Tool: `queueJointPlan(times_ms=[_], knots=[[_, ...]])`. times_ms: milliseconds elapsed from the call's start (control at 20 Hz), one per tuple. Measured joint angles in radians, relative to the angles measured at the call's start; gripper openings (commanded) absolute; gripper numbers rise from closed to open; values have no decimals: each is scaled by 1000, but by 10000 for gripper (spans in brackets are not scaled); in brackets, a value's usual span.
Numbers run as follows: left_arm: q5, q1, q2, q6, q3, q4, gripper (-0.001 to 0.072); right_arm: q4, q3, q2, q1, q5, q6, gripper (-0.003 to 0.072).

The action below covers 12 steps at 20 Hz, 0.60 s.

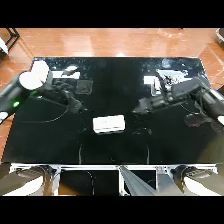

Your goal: Fold the box and place the chain.

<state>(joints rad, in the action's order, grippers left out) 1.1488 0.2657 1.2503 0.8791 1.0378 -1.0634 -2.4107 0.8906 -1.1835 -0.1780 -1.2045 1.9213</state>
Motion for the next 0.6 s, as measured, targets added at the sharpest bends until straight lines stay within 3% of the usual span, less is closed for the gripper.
queueJointPlan(times_ms=[150,300,600], knots=[[26,106,108,-95,114,-23,634,42,-106,60,70,16,-3,20],[43,165,163,-132,171,3,633,75,-150,84,96,32,-4,20],[20,207,117,-158,188,-42,632,97,-174,96,109,58,-6,20]])
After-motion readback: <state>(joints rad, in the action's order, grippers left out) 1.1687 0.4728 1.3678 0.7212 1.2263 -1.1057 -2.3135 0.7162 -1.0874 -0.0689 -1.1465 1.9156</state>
